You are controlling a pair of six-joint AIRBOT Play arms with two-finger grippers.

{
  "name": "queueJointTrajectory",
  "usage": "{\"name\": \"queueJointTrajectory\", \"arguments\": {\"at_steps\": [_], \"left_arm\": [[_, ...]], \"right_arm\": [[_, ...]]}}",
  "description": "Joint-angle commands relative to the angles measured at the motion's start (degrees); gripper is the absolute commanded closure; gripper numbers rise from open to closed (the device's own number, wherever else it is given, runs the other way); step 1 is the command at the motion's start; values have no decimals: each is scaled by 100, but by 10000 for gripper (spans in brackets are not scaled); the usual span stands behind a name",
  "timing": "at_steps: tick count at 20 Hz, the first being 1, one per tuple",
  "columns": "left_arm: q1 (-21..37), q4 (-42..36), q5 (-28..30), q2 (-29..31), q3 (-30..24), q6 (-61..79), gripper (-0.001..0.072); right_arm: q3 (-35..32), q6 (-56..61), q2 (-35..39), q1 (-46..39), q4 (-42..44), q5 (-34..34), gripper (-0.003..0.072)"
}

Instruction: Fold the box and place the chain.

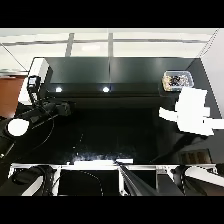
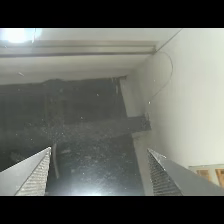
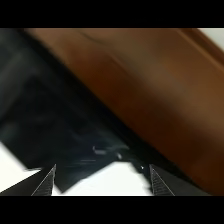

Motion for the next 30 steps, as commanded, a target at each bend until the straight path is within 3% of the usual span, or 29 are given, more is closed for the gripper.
{"name": "queueJointTrajectory", "arguments": {"at_steps": [1, 4, 7, 9, 26, 27, 28, 29, 30], "left_arm": [[-4, 44, -31, -4, 0, 39, 7], [-4, 42, -22, -7, 0, 37, 7], [-4, 44, -37, -4, 0, 39, 7], [-4, 42, -37, -4, 0, 37, 7], [-4, 20, -291, -7, 0, 24, 7], [-4, 20, -291, -7, 0, 24, 8], [-4, 20, -293, -7, 0, 24, 7], [-4, 20, -304, -7, 0, 17, 7], [-4, 20, -319, -7, 0, 9, 7]], "right_arm": [[232, -1064, -627, -1178, 656, 573, 12], [520, -2719, -1285, -1744, 2382, 1628, 13], [715, -2929, -2002, -1801, 2588, 2830, 13], [745, -3108, -2341, -1694, 2588, 3209, 13], [994, -4498, -2612, -1005, 2632, 2610, 16], [994, -4535, -2612, -979, 2651, 2599, 183], [994, -4544, -2612, -951, 2743, 2583, 251], [994, -4575, -2612, -933, 2815, 2612, 384], [994, -4577, -2612, -907, 2865, 2704, 635]]}}
